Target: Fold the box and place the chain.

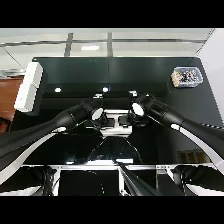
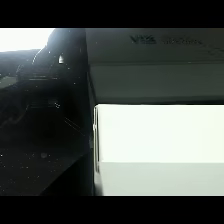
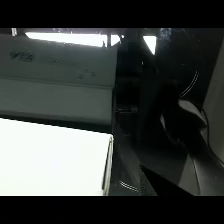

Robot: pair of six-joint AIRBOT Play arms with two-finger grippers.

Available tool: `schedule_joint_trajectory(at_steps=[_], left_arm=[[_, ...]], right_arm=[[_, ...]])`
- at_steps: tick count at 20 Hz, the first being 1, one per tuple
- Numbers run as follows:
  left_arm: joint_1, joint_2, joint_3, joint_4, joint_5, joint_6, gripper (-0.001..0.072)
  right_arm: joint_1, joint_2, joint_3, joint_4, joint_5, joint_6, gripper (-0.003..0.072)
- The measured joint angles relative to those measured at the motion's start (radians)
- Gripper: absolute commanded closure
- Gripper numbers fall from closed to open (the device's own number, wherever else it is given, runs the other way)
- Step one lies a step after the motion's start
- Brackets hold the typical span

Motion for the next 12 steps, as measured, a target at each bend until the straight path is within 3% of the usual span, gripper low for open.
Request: schedule_joint_trajectory(at_steps=[2,3,4,7,9,12], left_arm=[[0.000,0.000,0.000,0.000,0.000,0.000,0.0680],[0.000,0.000,0.000,0.000,0.000,0.000,0.0679],[0.000,0.000,0.000,0.000,0.000,0.000,0.0680],[0.000,0.000,0.000,0.000,0.001,0.000,0.0679],[0.000,0.000,0.000,0.000,0.002,0.000,0.0680],[0.000,0.000,0.000,-0.003,-0.003,-0.003,0.0680]], right_arm=[[0.000,-0.005,0.000,0.001,0.002,0.014,0.0222],[0.000,-0.006,0.000,0.003,0.004,0.018,0.0293],[0.000,-0.008,0.000,0.003,0.005,0.021,0.0419],[0.000,-0.011,0.000,0.005,0.011,0.026,0.0453],[0.000,-0.012,0.000,0.012,0.011,0.029,0.0669],[0.001,-0.013,0.000,0.030,0.005,0.024,0.0670]])
